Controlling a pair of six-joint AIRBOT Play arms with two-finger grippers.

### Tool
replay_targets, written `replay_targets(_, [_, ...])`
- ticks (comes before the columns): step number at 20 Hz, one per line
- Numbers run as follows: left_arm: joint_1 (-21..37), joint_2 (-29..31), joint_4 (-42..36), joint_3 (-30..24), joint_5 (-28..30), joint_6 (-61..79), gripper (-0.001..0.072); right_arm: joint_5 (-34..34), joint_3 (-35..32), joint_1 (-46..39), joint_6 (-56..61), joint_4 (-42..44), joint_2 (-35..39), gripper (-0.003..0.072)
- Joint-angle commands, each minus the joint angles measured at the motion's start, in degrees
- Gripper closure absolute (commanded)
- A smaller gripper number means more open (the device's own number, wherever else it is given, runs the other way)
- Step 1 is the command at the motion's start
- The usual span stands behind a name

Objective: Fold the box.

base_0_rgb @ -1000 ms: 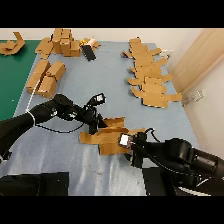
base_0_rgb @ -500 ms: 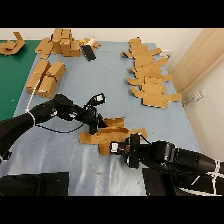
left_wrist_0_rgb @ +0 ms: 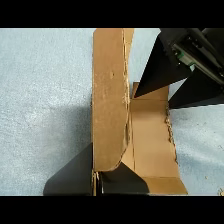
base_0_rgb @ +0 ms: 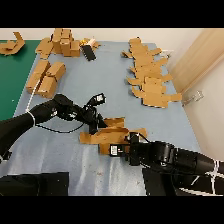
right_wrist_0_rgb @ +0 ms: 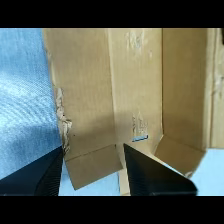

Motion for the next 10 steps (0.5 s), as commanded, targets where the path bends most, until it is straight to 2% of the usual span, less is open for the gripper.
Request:
replay_targets(1, [0.00, -0.02, 0.00, -0.02, 0.02, 0.00, 0.0697, 0.31, -0.04, 0.09, 0.02, -0.68, 0.11, 0.0146])
replay_targets(6, [0.00, -0.02, 0.00, -0.02, 0.02, 0.00, 0.0697, 0.57, -0.04, 0.09, 1.77, 0.17, 3.78, 0.0145])
replay_targets(10, [0.00, -0.02, 0.00, -0.02, 0.00, 0.00, 0.0697, 5.38, -0.04, -1.40, 16.57, -5.35, 4.26, 0.0145])
